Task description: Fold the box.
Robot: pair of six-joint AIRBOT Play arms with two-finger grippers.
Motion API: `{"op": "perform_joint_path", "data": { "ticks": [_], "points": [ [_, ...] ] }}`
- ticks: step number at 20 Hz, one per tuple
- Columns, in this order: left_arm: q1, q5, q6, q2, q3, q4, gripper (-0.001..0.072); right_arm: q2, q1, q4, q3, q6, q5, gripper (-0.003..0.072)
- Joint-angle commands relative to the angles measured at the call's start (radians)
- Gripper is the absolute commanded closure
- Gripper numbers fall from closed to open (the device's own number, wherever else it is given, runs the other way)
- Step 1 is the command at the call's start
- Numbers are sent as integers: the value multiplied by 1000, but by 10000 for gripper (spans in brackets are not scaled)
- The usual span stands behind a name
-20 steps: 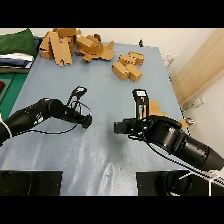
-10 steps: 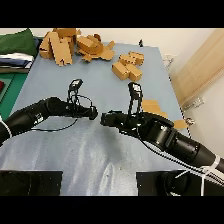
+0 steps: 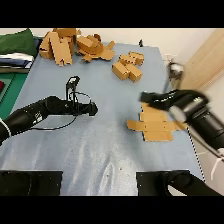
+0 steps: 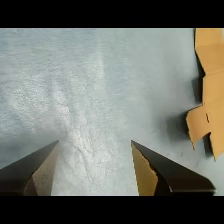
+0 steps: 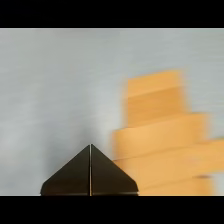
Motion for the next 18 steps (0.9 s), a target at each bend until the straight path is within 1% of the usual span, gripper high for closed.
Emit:
{"op": "perform_joint_path", "data": {
  "ticks": [1, 2, 3, 4, 6, 9, 10, 12, 15, 18],
  "points": [
    [31, -11, 0, 0, 1, 0, 8, 28, -320, -78, 60, -296, 216, 685],
    [39, -25, 1, 0, 1, 0, 8, 18, -436, -60, 63, -357, 222, 684],
    [40, -37, 1, 0, 1, 4, 8, 3, -547, -22, 63, -427, 220, 647],
    [40, -42, 3, 0, 1, 8, 8, -18, -654, 34, 63, -499, 211, 544],
    [39, -51, 3, 0, 1, 8, 8, -83, -867, 186, 62, -633, 176, 294],
    [40, -53, 3, 0, 1, 8, 8, -216, -1099, 392, 63, -844, 126, 265],
    [40, -53, 3, 0, 1, 8, 8, -267, -1160, 451, 63, -921, 124, 264],
    [40, -55, 3, 0, 1, 8, 8, -364, -1238, 572, 63, -1071, 126, 228],
    [40, -61, 3, 0, 1, 8, 8, -488, -1279, 816, 63, -1265, 155, 228],
    [40, -64, 2, 0, 1, 5, 8, -569, -1278, 1035, 63, -1418, 154, 228]
  ]
}}
